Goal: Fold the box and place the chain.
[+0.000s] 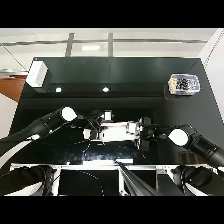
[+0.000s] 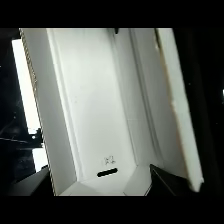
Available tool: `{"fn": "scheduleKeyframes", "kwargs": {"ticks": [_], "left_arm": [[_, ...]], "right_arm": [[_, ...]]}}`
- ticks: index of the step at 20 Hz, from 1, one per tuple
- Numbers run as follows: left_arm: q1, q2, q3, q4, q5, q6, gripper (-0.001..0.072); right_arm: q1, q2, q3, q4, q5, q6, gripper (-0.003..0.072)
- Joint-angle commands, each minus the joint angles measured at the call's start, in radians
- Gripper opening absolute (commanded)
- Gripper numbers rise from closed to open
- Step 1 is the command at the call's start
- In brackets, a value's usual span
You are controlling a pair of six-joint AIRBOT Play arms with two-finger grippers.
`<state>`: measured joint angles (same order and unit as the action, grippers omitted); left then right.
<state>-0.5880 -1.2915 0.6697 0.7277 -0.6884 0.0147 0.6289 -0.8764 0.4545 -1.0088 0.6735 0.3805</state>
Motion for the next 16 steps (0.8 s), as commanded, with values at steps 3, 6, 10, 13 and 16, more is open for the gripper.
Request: {"fn": "scheduleKeyframes", "kwargs": {"ticks": [3,6,10,13,16], "left_arm": [[-0.001,0.0,-0.001,0.0,0.0,0.0,0.0031],[-0.001,0.0,-0.001,0.0,0.0,0.0,0.0031],[-0.001,0.0,0.001,0.001,0.0,0.001,0.0031],[-0.001,0.001,0.003,0.001,0.0,0.001,0.0031],[-0.001,0.001,0.003,0.001,0.0,0.001,0.0031]], "right_arm": [[-0.04,0.002,0.003,-0.043,-0.046,0.095,0.07],[-0.062,0.002,0.003,-0.022,-0.05,0.093,0.0701],[-0.062,-0.01,0.002,0.185,-0.041,-0.11,0.0701],[-0.069,-0.05,0.002,0.207,-0.018,-0.173,0.07],[-0.093,-0.1,0.001,0.233,0.09,-0.257,0.07]]}}
